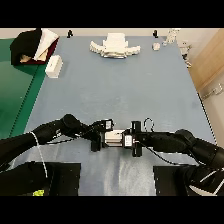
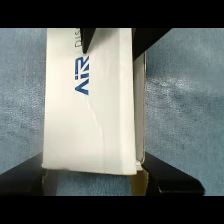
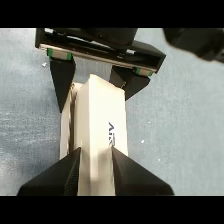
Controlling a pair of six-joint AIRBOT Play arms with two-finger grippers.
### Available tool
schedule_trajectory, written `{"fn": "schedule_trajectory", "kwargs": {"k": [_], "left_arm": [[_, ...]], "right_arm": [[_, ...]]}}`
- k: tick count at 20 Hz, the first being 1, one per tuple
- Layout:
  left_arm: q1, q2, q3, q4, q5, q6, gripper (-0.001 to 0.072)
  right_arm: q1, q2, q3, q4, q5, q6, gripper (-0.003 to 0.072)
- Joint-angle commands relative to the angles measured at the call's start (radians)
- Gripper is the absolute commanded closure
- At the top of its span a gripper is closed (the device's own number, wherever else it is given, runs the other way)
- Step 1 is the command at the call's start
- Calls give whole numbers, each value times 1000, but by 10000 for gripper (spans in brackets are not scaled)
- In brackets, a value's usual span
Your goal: Fold the box.
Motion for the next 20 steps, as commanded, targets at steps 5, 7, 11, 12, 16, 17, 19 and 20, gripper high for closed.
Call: {"fn": "schedule_trajectory", "kwargs": {"k": [5, 7, 11, 12, 16, 17, 19, 20], "left_arm": [[0, 0, 1, -2, 0, -1, 246], [0, 0, 1, -2, 0, -1, 246], [0, 0, 1, -2, 0, -1, 247], [0, 0, 1, -2, 0, -1, 247], [0, 0, 1, -2, 0, -1, 246], [0, 0, 1, -2, 0, -1, 247], [0, 0, 1, -2, 0, -1, 246], [0, 0, 1, -2, 0, -1, 246]], "right_arm": [[1, 43, 0, 4, -22, 2, 210], [0, 69, 0, 33, -21, 47, 210], [-7, 132, 0, 114, 42, 502, 599], [-7, 127, -5, 116, 64, 607, 683], [78, 97, -124, 180, 293, 697, 683], [116, 92, -150, 179, 356, 720, 684], [169, 90, -182, 176, 417, 740, 683], [188, 89, -195, 175, 433, 745, 683]]}}
